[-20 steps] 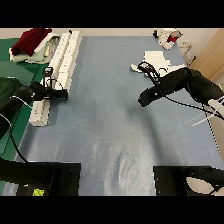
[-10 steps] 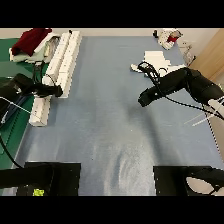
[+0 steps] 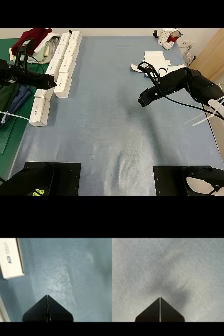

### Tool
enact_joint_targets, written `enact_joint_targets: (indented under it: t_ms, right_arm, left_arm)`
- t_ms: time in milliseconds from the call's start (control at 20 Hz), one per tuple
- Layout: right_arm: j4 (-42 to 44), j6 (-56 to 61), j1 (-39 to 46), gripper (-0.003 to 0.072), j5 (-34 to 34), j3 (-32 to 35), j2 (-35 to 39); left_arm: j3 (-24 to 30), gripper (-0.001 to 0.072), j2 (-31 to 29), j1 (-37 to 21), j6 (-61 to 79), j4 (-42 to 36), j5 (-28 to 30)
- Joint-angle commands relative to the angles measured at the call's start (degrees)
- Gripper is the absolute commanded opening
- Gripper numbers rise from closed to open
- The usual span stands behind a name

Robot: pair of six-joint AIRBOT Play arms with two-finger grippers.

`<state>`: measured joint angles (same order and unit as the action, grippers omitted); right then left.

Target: Fold the box.

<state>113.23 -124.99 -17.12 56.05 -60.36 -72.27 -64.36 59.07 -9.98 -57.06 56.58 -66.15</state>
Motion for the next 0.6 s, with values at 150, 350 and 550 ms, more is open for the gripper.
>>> enact_joint_targets:
  t_ms: [150,350,550]
  right_arm:
    - [-0.04,0.02,0.02,0.0006,-0.02,-0.07,-0.04]
    - [-0.04,0.02,0.02,0.0006,-0.02,-0.07,-0.04]
    - [-0.07,0.02,0.02,0.0006,-0.02,-0.07,-0.04]
  left_arm:
    - [1.64,0.0014,-3.43,10.49,-7.58,-3.85,-11.93]
    - [12.74,0.0014,-3.41,22.91,-9.01,-3.76,-0.26]
    - [18.99,0.0015,-3.37,27.82,-8.96,-3.76,9.99]
